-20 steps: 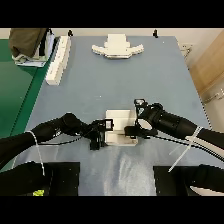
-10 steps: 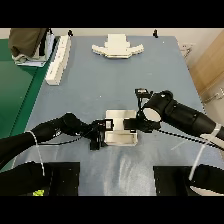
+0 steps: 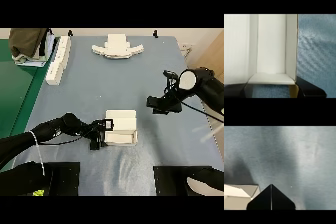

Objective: Fold the box.

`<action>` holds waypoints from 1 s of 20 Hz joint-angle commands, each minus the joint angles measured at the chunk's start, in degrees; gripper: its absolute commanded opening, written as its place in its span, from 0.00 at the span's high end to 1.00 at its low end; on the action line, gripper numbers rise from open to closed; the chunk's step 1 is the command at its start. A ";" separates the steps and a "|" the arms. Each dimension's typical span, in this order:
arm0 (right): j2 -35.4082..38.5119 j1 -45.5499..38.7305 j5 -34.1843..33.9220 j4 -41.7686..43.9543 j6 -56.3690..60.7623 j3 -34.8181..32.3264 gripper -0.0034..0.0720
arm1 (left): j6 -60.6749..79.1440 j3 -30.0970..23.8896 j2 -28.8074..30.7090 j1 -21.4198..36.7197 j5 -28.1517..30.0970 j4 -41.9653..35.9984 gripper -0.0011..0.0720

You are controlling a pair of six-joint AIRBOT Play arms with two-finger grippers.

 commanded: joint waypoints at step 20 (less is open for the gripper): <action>-2.99 7.43 3.96 36.00 -52.63 -9.07 0.95 | 0.00 0.04 0.00 -0.02 0.07 0.00 0.43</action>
